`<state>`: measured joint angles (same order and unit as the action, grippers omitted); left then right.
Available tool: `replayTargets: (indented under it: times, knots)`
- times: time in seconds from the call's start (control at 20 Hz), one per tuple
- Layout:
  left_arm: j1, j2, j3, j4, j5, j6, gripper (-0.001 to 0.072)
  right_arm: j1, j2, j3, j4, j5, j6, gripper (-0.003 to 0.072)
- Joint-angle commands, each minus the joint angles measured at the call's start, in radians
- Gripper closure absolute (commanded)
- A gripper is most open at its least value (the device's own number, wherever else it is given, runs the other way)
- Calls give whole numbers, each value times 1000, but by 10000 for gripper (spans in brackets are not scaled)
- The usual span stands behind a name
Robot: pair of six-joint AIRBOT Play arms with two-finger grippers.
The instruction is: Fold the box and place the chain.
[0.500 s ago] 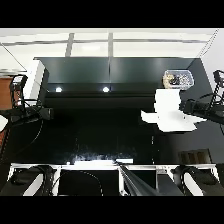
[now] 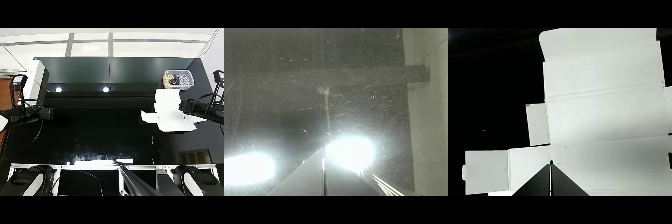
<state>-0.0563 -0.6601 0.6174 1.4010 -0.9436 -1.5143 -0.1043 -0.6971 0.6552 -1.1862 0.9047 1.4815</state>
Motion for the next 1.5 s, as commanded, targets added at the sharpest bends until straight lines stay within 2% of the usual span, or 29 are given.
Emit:
replayTargets:
  times: [0.0, 0.4, 0.55, 0.6, 0.65, 0.7, 0.75, 0.8, 0.9, 1.0, 1.1, 1.2, 1.35, 1.45]
  knots:
    - [0, 1, 0, 0, 0, 0, 675, 0, 1, 0, 0, 0, 0, 664]
    - [0, 1, 0, 0, 3, 0, 675, 0, 1, 0, 12, -4, 0, 664]
    - [0, -2, -2, -13, 82, -1, 675, 1, 1, 0, 23, -48, -1, 663]
    - [0, -8, -2, -45, 131, -1, 675, 0, 0, 0, 22, -71, -1, 663]
    - [0, -18, -2, -84, 194, -3, 666, 0, -1, 0, 22, -102, 0, 632]
    - [0, -32, -2, -148, 256, -9, 434, 0, -3, 0, 23, -133, 0, 315]
    - [-3, -47, -2, -203, 310, -10, -11, 0, -10, 0, 28, -164, 0, -32]
    - [-5, -64, -1, -258, 353, -12, -3, 0, -19, 0, 29, -178, 0, -32]
    - [-13, -88, 0, -299, 354, -11, -2, -24, -67, 11, -24, -179, 34, -31]
    - [-35, -97, 0, -298, 310, 0, -2, -133, -173, 78, -144, -140, 149, -31]
    - [-57, -98, 0, -279, 267, 26, -2, -299, -308, 200, -153, -85, 145, -30]
    - [-69, -99, 0, -264, 245, 26, -2, -457, -440, 337, -150, 5, 145, -30]
    - [-74, -99, 0, -259, 239, 26, -2, -668, -610, 495, -148, 237, 139, -29]
    - [-75, -100, 0, -258, 235, 26, -2, -780, -707, 542, -38, 357, -2, -25]
